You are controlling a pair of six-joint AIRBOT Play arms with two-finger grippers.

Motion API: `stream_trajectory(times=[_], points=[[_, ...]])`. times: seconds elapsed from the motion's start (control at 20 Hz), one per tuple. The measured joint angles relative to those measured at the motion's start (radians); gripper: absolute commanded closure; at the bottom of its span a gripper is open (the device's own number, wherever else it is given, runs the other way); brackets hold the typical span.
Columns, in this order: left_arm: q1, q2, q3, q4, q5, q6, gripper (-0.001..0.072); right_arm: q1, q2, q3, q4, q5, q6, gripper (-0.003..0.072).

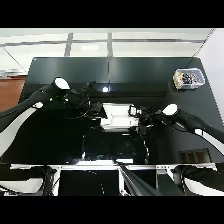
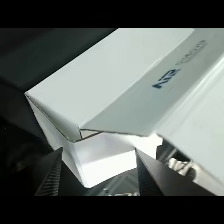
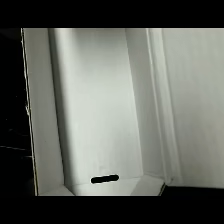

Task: Fold the box and place the chain.

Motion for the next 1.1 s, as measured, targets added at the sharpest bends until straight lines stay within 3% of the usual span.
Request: stream_trajectory(times=[0.6,1.1], points=[[-0.127,0.000,0.065,0.179,0.052,-0.239,0.0210,0.000,0.000,0.000,0.000,0.000,0.000,0.0496],[-0.251,-0.001,0.085,0.474,0.124,-0.491,0.0209,0.000,0.000,0.000,0.000,-0.001,0.001,0.0496]])
